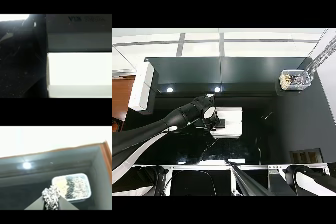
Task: Fold the box and place the chain.
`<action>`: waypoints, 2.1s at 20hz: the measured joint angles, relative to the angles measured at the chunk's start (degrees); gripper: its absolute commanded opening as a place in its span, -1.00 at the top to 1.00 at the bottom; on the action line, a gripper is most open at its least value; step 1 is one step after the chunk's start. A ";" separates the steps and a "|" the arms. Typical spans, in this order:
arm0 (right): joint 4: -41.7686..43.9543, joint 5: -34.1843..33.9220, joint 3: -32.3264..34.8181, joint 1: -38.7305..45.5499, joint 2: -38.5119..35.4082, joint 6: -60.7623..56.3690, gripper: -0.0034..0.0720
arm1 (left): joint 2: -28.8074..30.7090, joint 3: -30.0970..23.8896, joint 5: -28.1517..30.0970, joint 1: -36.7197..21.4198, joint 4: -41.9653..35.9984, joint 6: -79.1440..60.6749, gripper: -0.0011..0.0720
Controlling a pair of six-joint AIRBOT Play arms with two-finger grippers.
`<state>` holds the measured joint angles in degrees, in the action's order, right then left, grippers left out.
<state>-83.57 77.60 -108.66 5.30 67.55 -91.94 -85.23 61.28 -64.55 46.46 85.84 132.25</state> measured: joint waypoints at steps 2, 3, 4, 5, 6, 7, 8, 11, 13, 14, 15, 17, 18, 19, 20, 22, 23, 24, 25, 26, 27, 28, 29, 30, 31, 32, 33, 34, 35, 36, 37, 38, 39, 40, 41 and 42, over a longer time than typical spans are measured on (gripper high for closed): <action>2.29 1.18 0.00 -1.62 -3.37 0.92 0.88 | 0.00 0.00 0.00 0.00 0.00 0.00 0.89; 4.02 1.40 0.00 -2.12 -4.70 1.38 0.88 | 0.00 0.00 0.00 0.00 0.00 0.02 0.89; 6.32 1.55 0.00 -2.58 -5.97 1.84 0.88 | 0.00 0.00 0.00 0.00 0.00 0.02 0.89; 8.61 1.84 0.00 -2.84 -6.88 2.19 0.88 | 0.00 0.00 0.00 0.00 0.00 0.02 0.89; 11.32 1.99 0.00 -3.06 -7.67 2.64 0.88 | 0.00 0.00 0.00 0.00 0.00 0.02 0.89; 13.92 2.27 0.00 -3.19 -8.20 3.13 0.88 | 0.00 0.00 0.00 0.00 0.00 0.00 0.89; 16.92 2.62 0.00 -3.32 -8.59 3.54 0.88 | 0.00 0.00 -0.02 0.00 0.00 0.02 0.89; 25.05 4.37 0.00 -3.50 -9.25 4.57 0.88 | 0.00 0.00 -0.02 0.00 0.00 0.02 0.89; 29.46 6.03 0.00 -3.56 -9.42 4.81 0.88 | 0.00 0.00 -0.02 0.00 0.00 0.00 0.89; 31.54 6.67 0.00 -3.61 -9.49 4.94 0.88 | 0.00 0.00 -0.02 0.00 0.00 0.02 0.89; 33.79 7.08 0.00 -3.61 -9.53 4.98 0.88 | 0.00 0.00 -0.02 0.00 0.00 0.00 0.89; 37.51 7.69 0.00 -3.61 -9.57 5.11 0.88 | 0.00 0.00 -0.02 0.00 0.00 0.02 0.89; 38.88 7.82 0.00 -3.61 -9.60 5.16 0.88 | 0.00 0.00 -0.02 0.00 0.00 0.02 0.89; 39.91 7.78 0.02 -3.61 -9.57 5.18 0.88 | 0.00 0.00 -0.02 0.00 0.00 0.02 0.89; 40.70 7.69 0.02 -3.61 -9.57 5.18 0.88 | 0.00 0.00 -0.02 0.00 0.00 0.02 0.89; 41.86 7.39 0.02 -3.96 -9.57 5.22 0.88 | 0.00 0.00 -0.02 0.00 0.00 0.02 0.89; 42.27 7.23 0.02 -4.50 -9.49 5.22 0.88 | 0.00 0.00 -0.02 0.00 0.00 0.02 0.89; 42.58 7.02 0.02 -5.14 -9.40 5.22 0.88 | 0.00 0.00 -0.02 0.00 0.00 0.02 0.89; 42.75 6.78 0.02 -6.01 -9.25 5.25 0.88 | 0.00 0.00 -0.02 0.00 0.00 0.02 0.89; 42.77 6.67 0.02 -6.88 -9.03 5.27 0.88 | 0.00 0.00 -0.02 0.00 0.00 0.02 0.89; 42.75 6.51 0.02 -7.91 -8.74 5.25 0.88 | 0.00 0.00 -0.02 0.00 0.00 0.02 0.89; 42.75 6.40 0.02 -8.98 -8.48 5.25 0.88 | 0.00 0.00 -0.02 0.00 0.00 0.02 0.89; 42.77 6.16 0.02 -10.23 -8.22 5.25 0.88 | 0.00 0.00 -0.02 0.00 0.00 0.02 0.89; 42.77 5.86 0.07 -11.45 -8.02 5.22 0.88 | 0.00 0.00 -0.02 0.00 0.00 0.02 0.89; 42.82 5.51 0.07 -12.83 -7.89 5.25 0.88 | 0.00 0.00 -0.02 0.00 0.00 0.02 0.90; 42.82 5.14 0.07 -14.12 -7.78 5.25 0.88 | 0.00 0.00 -0.02 0.00 0.02 0.02 0.89; 42.71 4.83 0.07 -15.41 -7.69 5.22 0.88 | 0.00 0.00 -0.02 0.00 0.00 0.02 0.89; 42.60 4.50 0.07 -16.59 -7.65 5.20 0.88 | 0.00 0.00 -0.02 0.00 0.00 0.02 0.89; 42.18 4.07 0.07 -17.84 -7.61 5.16 0.88 | 0.00 0.00 -0.02 0.00 0.00 0.02 0.89; 41.77 3.48 0.07 -19.10 -7.48 5.03 0.88 | 0.00 0.00 -0.02 0.00 0.00 0.02 0.89; 41.27 2.91 0.07 -20.33 -7.37 4.96 0.88 | 0.00 0.00 -0.02 0.00 0.00 0.02 0.89; 40.54 2.23 0.07 -21.81 -7.10 4.92 0.88 | 0.00 0.00 -0.02 0.00 0.02 0.02 0.89; 39.52 1.75 0.20 -23.43 -6.73 4.87 0.88 | 0.00 0.00 -0.02 0.00 0.00 0.00 0.89; 37.90 1.36 0.72 -25.24 -6.25 4.72 0.88 | 0.00 0.00 -0.02 0.00 0.00 0.02 0.89; 36.39 0.98 1.55 -26.93 -5.70 4.61 0.88 | 0.00 0.00 -0.02 0.00 0.00 0.02 0.89; 34.75 0.61 2.64 -28.65 -5.05 4.48 0.88 | 0.00 0.00 0.00 0.00 0.02 0.00 0.89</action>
<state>-48.82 78.22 -106.02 -23.35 62.50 -87.46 -85.23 61.28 -64.55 46.46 85.86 132.25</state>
